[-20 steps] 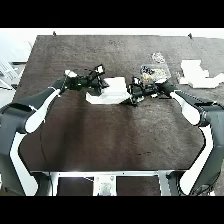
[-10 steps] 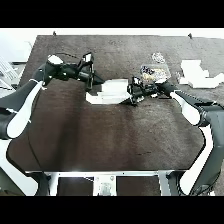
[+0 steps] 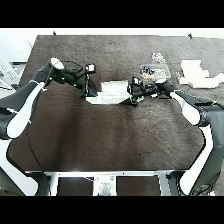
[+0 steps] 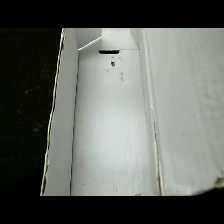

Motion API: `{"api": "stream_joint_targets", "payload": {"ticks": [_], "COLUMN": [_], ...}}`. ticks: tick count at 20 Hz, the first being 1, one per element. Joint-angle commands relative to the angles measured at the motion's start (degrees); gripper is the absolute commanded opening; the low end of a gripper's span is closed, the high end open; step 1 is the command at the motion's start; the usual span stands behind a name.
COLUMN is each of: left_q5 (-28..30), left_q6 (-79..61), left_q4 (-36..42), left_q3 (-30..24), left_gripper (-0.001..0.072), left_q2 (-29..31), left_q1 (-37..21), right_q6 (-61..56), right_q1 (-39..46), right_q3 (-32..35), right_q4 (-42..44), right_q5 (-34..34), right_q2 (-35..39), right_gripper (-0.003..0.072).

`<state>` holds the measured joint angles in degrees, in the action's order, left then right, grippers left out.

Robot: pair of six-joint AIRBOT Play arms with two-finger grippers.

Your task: Fold the box and place the chain.

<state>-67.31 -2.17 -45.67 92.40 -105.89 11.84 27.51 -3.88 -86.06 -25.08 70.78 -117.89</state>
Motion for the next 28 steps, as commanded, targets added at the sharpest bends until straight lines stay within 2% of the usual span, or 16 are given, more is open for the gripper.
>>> {"api": "stream_joint_targets", "payload": {"ticks": [1,3,5,17,28], "left_q5": [5.64,10.16,11.58,7.85,8.33], "left_q6": [1.25,2.73,3.82,4.66,2.08], "left_q4": [-4.26,-5.40,-5.38,-5.62,-2.34], "left_q3": [-1.27,-1.55,-1.55,-1.60,-1.60], "left_gripper": [0.0497,0.0497,0.0498,0.0496,0.0487], "left_q2": [-1.03,-1.16,-1.16,-1.79,-2.99], "left_q1": [2.89,4.09,4.07,4.07,4.07], "right_q6": [-0.02,0.00,0.00,0.00,-0.02], "right_q1": [-0.04,-0.02,-0.02,-0.04,-0.02], "right_q3": [-0.02,-0.02,-0.02,-0.02,-0.02], "right_q4": [0.02,0.02,0.02,0.02,0.02], "right_q5": [0.02,0.02,0.02,0.02,0.02], "right_q2": [-0.02,-0.02,-0.02,-0.02,-0.02], "right_gripper": [0.0581,0.0580,0.0581,0.0581,0.0581]}}
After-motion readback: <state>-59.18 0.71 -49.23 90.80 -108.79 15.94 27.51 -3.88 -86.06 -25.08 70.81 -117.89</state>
